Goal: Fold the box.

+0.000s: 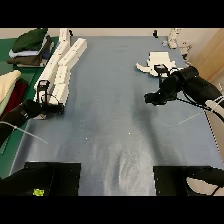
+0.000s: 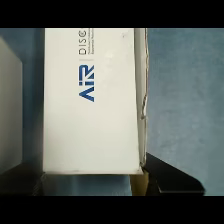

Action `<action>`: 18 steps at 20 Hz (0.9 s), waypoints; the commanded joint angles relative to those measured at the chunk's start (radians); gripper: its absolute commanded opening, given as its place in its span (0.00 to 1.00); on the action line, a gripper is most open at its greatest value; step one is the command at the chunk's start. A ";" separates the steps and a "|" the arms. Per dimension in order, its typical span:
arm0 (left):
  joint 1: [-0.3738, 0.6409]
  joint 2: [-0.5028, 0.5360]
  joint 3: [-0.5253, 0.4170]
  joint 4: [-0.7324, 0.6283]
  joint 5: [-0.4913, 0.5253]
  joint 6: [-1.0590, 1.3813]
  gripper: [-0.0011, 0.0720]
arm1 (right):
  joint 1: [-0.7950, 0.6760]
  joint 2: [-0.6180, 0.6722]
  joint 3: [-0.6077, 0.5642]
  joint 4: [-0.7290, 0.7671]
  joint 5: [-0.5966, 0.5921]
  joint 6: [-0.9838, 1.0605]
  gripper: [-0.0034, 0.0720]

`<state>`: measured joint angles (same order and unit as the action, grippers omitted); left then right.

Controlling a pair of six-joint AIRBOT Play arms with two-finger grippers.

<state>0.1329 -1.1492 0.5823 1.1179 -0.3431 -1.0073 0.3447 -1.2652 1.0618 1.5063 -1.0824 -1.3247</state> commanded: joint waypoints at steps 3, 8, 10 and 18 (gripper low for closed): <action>-0.019 -0.185 0.204 0.004 -0.004 -0.053 0.58 | 0.000 -0.001 0.001 0.000 0.000 0.000 0.07; -0.019 -0.293 0.316 0.004 -0.005 -0.053 0.58 | 0.000 -0.001 0.001 0.000 0.000 0.000 0.08; -0.019 -0.327 0.348 0.005 -0.003 -0.053 0.58 | 0.000 -0.001 0.001 0.000 0.000 0.000 0.07; -0.020 -0.344 0.356 0.004 0.000 -0.053 0.58 | 0.000 -0.001 0.001 0.000 0.000 0.000 0.07</action>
<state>0.1139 -1.4868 0.9333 1.1221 -0.3431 -1.0595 0.3447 -1.2652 1.0618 1.5063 -1.0824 -1.3247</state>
